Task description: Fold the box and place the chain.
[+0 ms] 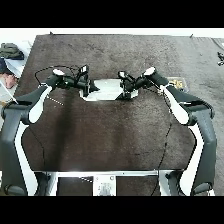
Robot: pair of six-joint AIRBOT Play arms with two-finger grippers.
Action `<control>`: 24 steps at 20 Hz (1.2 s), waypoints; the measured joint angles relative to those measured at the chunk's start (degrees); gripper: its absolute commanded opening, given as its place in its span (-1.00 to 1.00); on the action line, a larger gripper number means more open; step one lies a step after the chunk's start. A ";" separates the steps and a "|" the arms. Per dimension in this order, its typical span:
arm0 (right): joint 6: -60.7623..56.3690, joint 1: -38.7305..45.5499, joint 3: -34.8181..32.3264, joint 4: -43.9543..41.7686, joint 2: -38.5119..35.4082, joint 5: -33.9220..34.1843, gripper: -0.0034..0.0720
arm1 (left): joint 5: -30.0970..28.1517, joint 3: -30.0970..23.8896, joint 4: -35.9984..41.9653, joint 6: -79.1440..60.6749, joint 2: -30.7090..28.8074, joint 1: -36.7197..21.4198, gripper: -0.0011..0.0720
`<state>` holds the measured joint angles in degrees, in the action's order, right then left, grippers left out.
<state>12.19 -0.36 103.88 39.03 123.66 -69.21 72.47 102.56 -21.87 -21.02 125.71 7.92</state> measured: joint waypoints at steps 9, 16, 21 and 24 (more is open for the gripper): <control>0.02 0.00 0.00 0.00 0.02 0.07 -0.46 | 2.27 0.15 0.44 0.28 -0.39 -0.07 -0.04; 0.02 0.00 0.00 0.00 0.02 0.04 -0.46 | 5.92 0.26 0.85 1.49 -4.92 -3.67 -0.05; 0.00 0.00 0.00 0.00 0.02 0.04 -0.46 | 11.10 0.42 1.27 4.61 -9.62 -5.97 -0.95; 0.00 0.00 0.00 0.00 0.02 0.04 -0.46 | 13.29 0.11 1.09 7.15 -11.72 -5.53 -0.96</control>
<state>12.19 -0.36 103.88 39.03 123.68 -69.17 85.76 102.67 -20.78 -13.87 113.99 2.39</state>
